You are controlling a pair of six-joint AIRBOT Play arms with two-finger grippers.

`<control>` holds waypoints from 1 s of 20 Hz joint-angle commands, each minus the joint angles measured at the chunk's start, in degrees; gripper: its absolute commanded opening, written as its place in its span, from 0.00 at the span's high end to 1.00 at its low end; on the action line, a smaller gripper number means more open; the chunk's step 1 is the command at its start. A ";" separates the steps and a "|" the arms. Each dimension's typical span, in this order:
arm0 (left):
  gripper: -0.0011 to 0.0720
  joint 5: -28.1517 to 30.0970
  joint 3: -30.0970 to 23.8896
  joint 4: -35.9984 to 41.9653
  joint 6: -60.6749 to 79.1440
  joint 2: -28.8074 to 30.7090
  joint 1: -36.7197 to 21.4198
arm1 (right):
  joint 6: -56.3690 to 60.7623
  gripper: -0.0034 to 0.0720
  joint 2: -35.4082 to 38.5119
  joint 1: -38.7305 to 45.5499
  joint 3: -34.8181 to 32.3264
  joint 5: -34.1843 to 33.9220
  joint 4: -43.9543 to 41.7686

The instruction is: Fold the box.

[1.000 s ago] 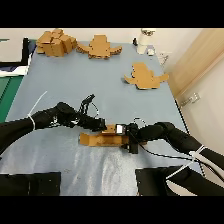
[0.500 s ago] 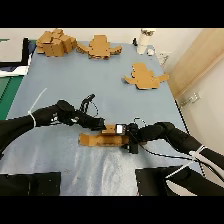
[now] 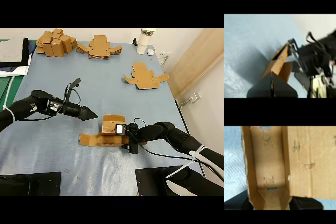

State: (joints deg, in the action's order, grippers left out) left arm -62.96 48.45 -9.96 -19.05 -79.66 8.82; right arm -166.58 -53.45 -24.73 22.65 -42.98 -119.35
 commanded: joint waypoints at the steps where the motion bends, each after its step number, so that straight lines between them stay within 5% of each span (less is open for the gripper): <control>1: 0.98 -8.66 0.04 -0.55 14.19 0.52 -2.12 | 0.02 0.25 -0.04 -0.04 0.00 0.02 0.02; 7: 0.98 2.84 -0.24 -8.87 20.63 7.63 8.33 | 0.02 0.24 -0.04 -0.02 0.00 0.02 0.02; 10: 0.96 6.62 -6.64 -5.64 36.30 10.60 8.35 | 0.02 0.25 -0.04 -0.02 0.00 0.04 0.02; 12: 0.11 9.84 -10.73 -4.83 42.56 10.84 8.35 | 0.02 0.25 -0.04 -0.02 0.00 0.02 0.07; 16: 0.04 17.49 -16.24 -7.28 44.92 10.71 8.35 | 0.02 0.25 -0.04 -0.02 0.00 0.02 0.07; 20: 0.04 17.31 -16.50 -11.96 41.51 10.67 8.92 | 0.02 0.25 -0.04 -0.02 0.00 0.02 0.07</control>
State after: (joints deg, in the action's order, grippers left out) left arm -47.53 33.04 -19.16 22.92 -69.04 17.28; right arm -166.58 -53.45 -24.75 22.65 -42.96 -119.22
